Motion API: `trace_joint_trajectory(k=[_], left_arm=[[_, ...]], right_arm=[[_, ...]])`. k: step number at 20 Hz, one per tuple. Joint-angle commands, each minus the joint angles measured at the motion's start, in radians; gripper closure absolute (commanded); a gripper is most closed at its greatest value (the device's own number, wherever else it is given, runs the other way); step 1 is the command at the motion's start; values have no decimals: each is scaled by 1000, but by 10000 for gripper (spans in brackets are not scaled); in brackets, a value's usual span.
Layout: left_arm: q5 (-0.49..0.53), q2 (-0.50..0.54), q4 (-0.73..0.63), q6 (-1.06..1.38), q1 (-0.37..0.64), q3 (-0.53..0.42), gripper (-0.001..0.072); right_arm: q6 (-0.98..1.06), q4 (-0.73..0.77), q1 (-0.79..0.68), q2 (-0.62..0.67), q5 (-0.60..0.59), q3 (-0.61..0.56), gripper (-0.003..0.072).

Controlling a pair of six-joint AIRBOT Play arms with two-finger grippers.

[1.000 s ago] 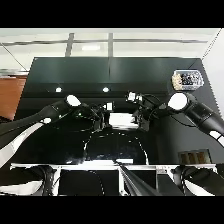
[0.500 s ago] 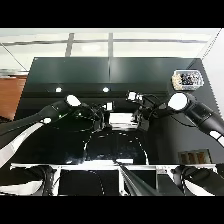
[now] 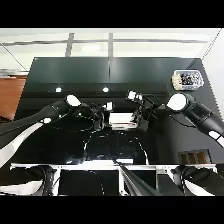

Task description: Fold the box and place the chain.

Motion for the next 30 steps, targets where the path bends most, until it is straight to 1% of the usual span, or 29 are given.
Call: trace_joint_trajectory(k=[1, 4, 5, 16, 19, 23, 25, 28, 29, 30], left_arm=[[-1, 0, 0, 0, -1, 1, 222], [-1, 0, 0, 0, -1, 1, 222], [-1, 0, 0, 0, -1, 1, 222], [-1, 0, 0, 0, -1, 1, 222], [-1, 0, 0, 0, -1, 1, 222], [-1, 0, 1, 0, -1, 1, 222], [-1, 0, 0, 0, -1, 1, 222], [-2, 0, 1, 0, 0, 1, 222], [-2, 0, 0, 0, 0, 1, 222], [-1, 0, 1, 0, 0, 1, 222]], right_arm=[[8, 0, 11, 0, 3, -8, 499], [10, 1, 11, 0, 3, -8, 458], [10, 1, 11, 0, 2, -8, 342], [18, -9, 11, -12, -3, -19, 344], [18, -8, 11, -15, -22, -19, 344], [32, -7, 11, -14, -5, -16, 344], [80, -7, 9, 0, 17, 6, 344], [278, -2, -10, 71, 61, 49, 344], [361, -2, -29, 95, 83, 47, 354], [439, 0, -61, 106, 134, 44, 543]])
